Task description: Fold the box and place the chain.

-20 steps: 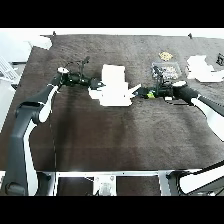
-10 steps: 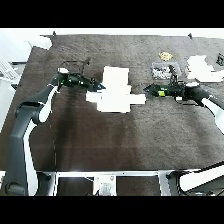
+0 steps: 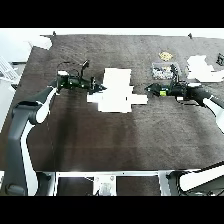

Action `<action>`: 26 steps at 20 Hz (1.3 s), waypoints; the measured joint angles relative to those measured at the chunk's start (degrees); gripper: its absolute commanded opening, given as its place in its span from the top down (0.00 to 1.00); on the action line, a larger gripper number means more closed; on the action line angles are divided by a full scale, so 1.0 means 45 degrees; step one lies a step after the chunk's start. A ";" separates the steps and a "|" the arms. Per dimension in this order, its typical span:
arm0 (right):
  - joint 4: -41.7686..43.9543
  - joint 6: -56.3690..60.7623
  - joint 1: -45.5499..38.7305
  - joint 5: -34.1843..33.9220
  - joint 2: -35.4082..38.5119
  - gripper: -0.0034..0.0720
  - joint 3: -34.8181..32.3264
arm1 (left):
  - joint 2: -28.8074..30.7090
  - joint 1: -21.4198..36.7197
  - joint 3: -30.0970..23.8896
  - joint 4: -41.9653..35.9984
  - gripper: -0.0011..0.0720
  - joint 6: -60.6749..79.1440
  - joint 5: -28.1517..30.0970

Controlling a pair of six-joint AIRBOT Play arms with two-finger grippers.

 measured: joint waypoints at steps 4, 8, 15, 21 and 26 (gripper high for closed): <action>0.0015 -0.0296 0.0010 -0.0034 0.0000 0.55 0.0000 | 0.0321 -0.0131 -0.0879 -0.0097 0.97 0.1530 0.0782; 0.0019 -0.0534 0.0019 -0.0039 0.0000 0.55 -0.0010 | 0.0413 -0.0204 -0.1399 -0.0301 0.97 0.3045 0.1137; 0.0015 -0.0831 0.0024 -0.0039 0.0000 0.55 -0.0053 | 0.0325 -0.0248 -0.1579 -0.0413 0.97 0.4386 0.1452; 0.0019 -0.1214 0.0024 -0.0034 0.0000 0.49 -0.0053 | 0.0204 -0.0384 -0.1588 -0.0389 0.97 0.5139 0.1996; 0.0044 -0.1559 0.0024 -0.0039 0.0000 0.49 -0.0053 | 0.0165 -0.0423 -0.1588 -0.0267 0.96 0.5289 0.2171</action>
